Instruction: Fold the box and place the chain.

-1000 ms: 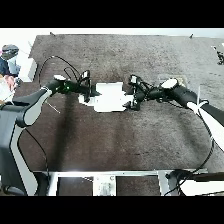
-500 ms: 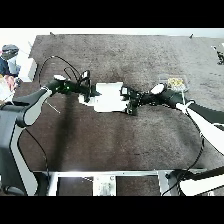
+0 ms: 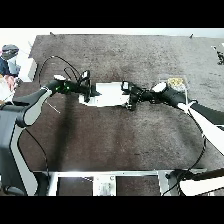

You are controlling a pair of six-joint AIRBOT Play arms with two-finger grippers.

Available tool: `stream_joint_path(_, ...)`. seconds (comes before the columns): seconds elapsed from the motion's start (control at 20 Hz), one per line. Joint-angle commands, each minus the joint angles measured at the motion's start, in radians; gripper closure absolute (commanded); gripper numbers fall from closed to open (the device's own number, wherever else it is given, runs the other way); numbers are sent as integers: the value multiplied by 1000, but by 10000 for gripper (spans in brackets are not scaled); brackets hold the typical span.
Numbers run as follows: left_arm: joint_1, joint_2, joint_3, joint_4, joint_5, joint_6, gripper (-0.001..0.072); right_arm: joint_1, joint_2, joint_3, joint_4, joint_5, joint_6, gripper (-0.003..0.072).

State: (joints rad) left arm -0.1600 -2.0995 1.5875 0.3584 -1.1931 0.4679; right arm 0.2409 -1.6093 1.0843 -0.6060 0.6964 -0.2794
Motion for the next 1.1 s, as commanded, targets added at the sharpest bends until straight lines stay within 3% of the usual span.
stream_joint_path(0.0,1,-1,0,0,0,2,697,-27,-8,29,53,15,-13,-20)
stream_joint_path(0.3,1,-1,0,0,0,2,697,-58,-19,79,50,64,-47,-21)
stream_joint_path(1.05,1,-1,0,0,0,2,697,-148,-380,520,70,602,31,-21)
